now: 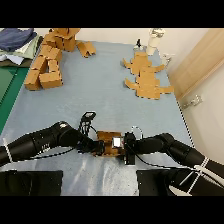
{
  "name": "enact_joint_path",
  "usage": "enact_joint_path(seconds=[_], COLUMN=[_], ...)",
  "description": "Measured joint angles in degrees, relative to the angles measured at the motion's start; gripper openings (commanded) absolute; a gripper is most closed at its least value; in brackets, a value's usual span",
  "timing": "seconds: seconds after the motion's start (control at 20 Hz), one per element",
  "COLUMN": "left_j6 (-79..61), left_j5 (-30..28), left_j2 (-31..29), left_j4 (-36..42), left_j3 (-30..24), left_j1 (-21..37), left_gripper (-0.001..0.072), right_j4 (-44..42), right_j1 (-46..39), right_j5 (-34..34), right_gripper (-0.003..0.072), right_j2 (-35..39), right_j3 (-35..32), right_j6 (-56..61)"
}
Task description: Fold the box.
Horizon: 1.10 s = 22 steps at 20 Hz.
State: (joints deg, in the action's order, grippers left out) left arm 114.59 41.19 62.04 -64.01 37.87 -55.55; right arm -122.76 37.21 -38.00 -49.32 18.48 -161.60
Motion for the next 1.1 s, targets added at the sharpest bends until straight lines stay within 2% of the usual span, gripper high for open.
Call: enact_joint_path(seconds=[0.3, 0.75, 1.1], left_j6=[4.9, 13.2, 20.4], left_j5=[2.1, 7.8, 12.3], left_j2=[0.9, 10.0, 14.3], left_j4=[-4.9, -13.7, -19.3], left_j3=[2.8, 10.7, 15.5], left_j1=[-0.4, -6.7, -8.5], left_gripper=[0.0594, 0.0585, 0.0585], right_j4=[0.0, 0.0, 0.0], right_j1=[0.0, 0.0, 0.0], right_j5=[0.0, 0.0, 0.0], right_gripper=[0.0506, 0.0506, 0.0506], right_j2=[0.0, 0.0, 0.0], right_j3=[0.0, 0.0, 0.0], right_j6=[0.0, 0.0, 0.0])
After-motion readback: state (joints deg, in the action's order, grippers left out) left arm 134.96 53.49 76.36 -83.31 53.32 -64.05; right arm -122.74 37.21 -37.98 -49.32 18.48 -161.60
